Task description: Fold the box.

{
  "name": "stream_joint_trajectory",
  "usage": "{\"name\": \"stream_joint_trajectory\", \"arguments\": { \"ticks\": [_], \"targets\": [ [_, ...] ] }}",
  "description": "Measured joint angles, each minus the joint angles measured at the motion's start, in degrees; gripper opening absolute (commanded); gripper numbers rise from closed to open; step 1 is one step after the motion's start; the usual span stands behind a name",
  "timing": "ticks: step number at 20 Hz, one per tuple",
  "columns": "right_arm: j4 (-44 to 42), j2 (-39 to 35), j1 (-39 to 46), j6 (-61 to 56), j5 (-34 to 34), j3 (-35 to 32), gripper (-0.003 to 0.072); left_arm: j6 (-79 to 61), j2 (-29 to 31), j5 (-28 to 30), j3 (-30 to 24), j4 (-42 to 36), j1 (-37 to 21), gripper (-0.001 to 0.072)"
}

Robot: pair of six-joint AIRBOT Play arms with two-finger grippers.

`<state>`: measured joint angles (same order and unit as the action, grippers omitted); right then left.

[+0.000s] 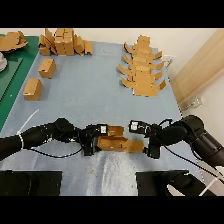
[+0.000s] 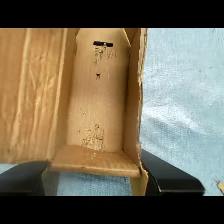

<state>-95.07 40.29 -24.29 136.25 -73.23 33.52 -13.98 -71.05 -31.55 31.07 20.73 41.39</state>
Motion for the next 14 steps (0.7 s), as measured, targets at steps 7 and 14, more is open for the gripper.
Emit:
{"name": "stream_joint_trajectory", "arguments": {
  "ticks": [7, 14],
  "targets": [
    [-2.6, -2.0, 0.0, -44.0, 7.0, -0.5, 0.0686, -0.2, 0.0, -0.3, 0.0, 0.1, 0.0, 0.0452],
    [-5.9, -2.1, -0.1, -59.3, 13.9, -0.9, 0.0502, -0.2, 0.0, -0.3, 0.0, 0.1, 0.0, 0.0452]
  ]
}}
